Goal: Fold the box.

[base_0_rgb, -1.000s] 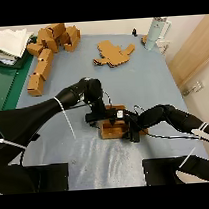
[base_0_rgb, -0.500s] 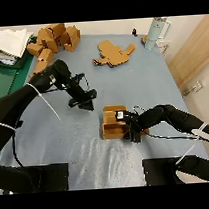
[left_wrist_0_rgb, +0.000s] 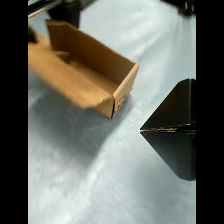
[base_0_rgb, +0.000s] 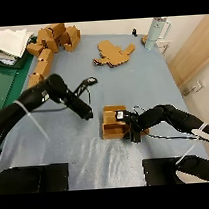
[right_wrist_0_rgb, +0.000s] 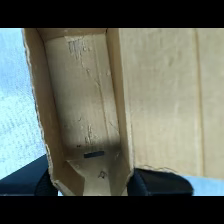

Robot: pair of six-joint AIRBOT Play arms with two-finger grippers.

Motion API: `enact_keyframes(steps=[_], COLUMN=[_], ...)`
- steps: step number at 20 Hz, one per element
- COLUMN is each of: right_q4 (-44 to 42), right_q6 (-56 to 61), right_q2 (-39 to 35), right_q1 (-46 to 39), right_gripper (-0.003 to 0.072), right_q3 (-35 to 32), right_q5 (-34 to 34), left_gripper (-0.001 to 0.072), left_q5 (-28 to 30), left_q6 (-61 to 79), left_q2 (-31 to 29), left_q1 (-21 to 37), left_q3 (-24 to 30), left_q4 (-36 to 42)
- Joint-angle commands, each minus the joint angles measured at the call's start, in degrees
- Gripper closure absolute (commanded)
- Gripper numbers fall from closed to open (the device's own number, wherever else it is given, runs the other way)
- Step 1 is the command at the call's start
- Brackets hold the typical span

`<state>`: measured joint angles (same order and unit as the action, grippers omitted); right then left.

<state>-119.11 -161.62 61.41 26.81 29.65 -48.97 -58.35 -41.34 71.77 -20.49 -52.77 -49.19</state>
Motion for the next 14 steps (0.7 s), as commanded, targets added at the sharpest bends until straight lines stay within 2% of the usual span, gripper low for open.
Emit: enact_keyframes(steps=[1,2,3,7,14], right_q4=[-0.02,-0.02,-0.02,-0.02,-0.02], right_q6=[0.02,0.02,0.02,0.02,0.02], right_q2=[-0.04,-0.04,-0.04,-0.04,-0.04], right_q1=[0.04,0.04,0.04,0.04,0.04], right_gripper=[0.0218,0.0218,0.0218,0.0218,0.0218], right_q3=[0.04,0.04,0.04,0.04,0.04], right_q5=[0.02,0.02,0.02,0.02,0.02], left_gripper=[0.0680,0.0316,0.0023,0.0024,0.0024], left_q5=[17.09,17.70,18.80,18.95,18.95], left_q6=[29.14,38.14,45.86,55.76,58.45], left_q2=[-8.66,-8.44,-7.43,-2.01,-0.68], left_q1=[-4.85,-4.81,-4.79,-4.90,-6.71], left_q3=[14.36,16.85,18.99,19.91,19.61], left_q4=[5.86,9.84,15.04,26.10,26.10])
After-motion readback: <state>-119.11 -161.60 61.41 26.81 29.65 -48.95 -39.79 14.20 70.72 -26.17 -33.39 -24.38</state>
